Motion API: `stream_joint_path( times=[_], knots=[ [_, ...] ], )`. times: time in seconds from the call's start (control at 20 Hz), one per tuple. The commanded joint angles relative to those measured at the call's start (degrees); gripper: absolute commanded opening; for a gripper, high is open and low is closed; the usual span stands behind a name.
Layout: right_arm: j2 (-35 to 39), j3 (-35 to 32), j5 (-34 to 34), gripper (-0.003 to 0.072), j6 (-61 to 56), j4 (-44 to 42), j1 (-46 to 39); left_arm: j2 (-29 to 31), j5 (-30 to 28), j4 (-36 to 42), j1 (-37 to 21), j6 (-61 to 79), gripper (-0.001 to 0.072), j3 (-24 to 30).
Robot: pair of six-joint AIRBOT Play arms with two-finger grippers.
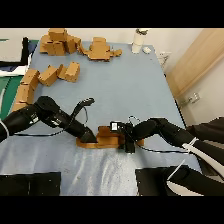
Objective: Fold the box.
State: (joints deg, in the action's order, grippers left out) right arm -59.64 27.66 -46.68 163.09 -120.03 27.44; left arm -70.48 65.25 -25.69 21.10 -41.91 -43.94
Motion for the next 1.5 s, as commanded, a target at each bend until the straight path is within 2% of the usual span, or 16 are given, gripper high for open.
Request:
stream_joint_path(
  times=[0.0,0.3,0.5,0.7,0.95,1.1,1.25,1.45],
  knots=[
    [-0.04,0.00,0.07,0.0536,-0.02,0.00,0.04,-2.89,-6.08,7.56,1.66,-5.62,0.0013,-1.53],
    [-0.04,0.00,-0.37,0.0536,-0.02,0.00,0.04,-8.55,-15.87,7.91,0.46,-8.76,0.0013,-4.55],
    [-0.04,0.00,-0.37,0.0536,-0.02,0.02,0.04,-11.23,-17.05,7.91,0.48,-9.16,0.0013,-5.55],
    [-0.04,0.00,-0.37,0.0535,-0.02,0.02,0.04,-11.30,-14.95,7.89,0.48,-10.16,0.0013,-5.64],
    [-0.04,0.00,-0.35,0.0536,-0.02,0.24,0.04,-10.54,-5.16,8.63,0.28,-10.03,0.0013,-8.26],
    [-0.04,-0.02,-0.35,0.0536,-0.02,0.24,0.04,-10.45,-2.54,11.19,-0.44,-10.03,0.0013,-10.40],
    [-0.04,-0.02,-0.37,0.0535,-0.02,0.24,0.04,-11.76,-4.68,13.27,-0.66,-10.01,0.0013,-10.99],
    [-0.04,-0.02,-0.39,0.0536,-0.02,0.22,0.04,-13.70,-13.51,10.56,-0.15,-10.43,0.0011,-10.99]
  ],
)
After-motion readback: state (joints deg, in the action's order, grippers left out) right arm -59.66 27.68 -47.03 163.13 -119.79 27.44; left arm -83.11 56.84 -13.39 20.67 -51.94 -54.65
